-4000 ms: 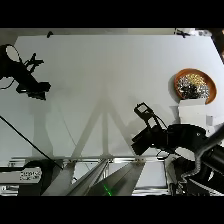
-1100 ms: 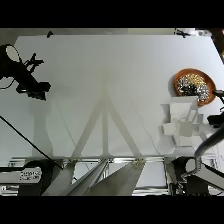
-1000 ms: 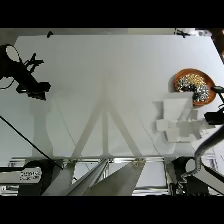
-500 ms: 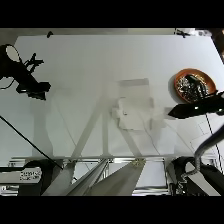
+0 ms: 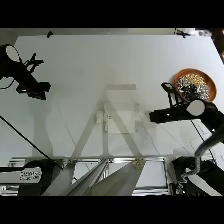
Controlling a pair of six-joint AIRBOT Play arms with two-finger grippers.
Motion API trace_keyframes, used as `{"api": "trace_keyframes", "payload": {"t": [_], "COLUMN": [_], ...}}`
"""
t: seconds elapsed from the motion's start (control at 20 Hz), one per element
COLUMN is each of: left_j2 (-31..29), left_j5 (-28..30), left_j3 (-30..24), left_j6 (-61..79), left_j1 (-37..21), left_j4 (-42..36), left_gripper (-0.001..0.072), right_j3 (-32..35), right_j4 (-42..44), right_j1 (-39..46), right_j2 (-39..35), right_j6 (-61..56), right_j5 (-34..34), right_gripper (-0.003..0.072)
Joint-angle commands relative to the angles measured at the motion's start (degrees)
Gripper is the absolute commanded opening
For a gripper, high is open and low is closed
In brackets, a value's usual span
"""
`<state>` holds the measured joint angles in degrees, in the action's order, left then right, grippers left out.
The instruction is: Fold the box and place the chain.
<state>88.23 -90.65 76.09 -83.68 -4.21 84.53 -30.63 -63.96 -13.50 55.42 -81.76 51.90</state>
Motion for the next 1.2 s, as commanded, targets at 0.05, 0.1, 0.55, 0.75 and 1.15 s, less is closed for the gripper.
{"api": "trace_keyframes", "payload": {"t": [0.05,0.1,0.55,0.75,1.15], "left_j2": [-0.02,-0.02,0.0,0.42,8.52], "left_j5": [0.83,0.61,-5.99,-2.89,8.85], "left_j3": [-0.02,-0.02,-0.66,-5.88,-10.05], "left_j6": [10.43,16.44,40.06,43.95,54.07], "left_j1": [-0.07,-0.07,0.76,5.7,17.94], "left_j4": [-9.46,-14.75,-41.03,-41.09,-45.51], "left_gripper": [0.0013,0.0013,0.0013,0.07,0.0697], "right_j3": [0.44,0.44,0.44,0.44,0.44], "right_j4": [-3.48,-3.48,-3.39,-3.26,-3.26], "right_j1": [-7.43,-8.13,-8.9,-8.9,-8.9], "right_j2": [3.21,4.24,6.67,6.67,6.67], "right_j6": [-6.75,-6.75,-6.71,-6.71,-6.71], "right_j5": [-6.36,-6.45,-7.72,-7.96,-8.02], "right_gripper": [0.0007,0.0007,0.0008,0.0008,0.0008]}}
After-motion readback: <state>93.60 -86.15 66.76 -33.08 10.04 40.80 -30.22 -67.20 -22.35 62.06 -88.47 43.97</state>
